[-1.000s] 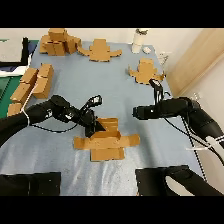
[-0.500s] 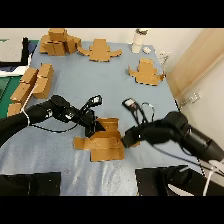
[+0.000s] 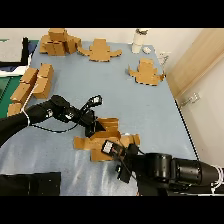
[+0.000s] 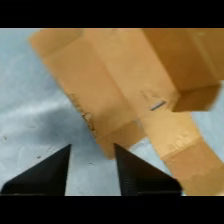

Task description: Fold the box.

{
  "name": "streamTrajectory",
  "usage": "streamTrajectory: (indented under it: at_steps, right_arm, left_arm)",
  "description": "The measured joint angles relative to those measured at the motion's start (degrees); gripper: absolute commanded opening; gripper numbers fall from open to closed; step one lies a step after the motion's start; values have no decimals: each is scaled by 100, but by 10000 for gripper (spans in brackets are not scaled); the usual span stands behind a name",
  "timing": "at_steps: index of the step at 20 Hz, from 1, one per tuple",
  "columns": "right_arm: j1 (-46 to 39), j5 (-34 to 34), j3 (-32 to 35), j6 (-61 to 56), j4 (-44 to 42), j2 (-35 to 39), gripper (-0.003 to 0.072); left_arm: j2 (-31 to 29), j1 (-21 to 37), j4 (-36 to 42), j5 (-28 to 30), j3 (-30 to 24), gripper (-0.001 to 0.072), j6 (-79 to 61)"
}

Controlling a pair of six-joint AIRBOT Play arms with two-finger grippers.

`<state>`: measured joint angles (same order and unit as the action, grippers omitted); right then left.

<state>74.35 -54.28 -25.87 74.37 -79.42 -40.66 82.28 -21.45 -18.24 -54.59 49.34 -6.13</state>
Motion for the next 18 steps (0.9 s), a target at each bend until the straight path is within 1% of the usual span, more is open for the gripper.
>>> streamTrajectory:
  at_steps: [5, 13, 18]
  right_arm:
    - [341, 164, 160, 219, 605, -358, 447]
    - [417, 468, 197, 299, 1311, -929, 446]
    - [422, 529, 166, 192, 1580, -1075, 439]
  left_arm:
    - [0, 0, 2, 0, 0, 12, 0]
    - [0, 0, 0, 0, 0, 12, 0]
    - [0, 0, 2, 0, 0, 12, 0]
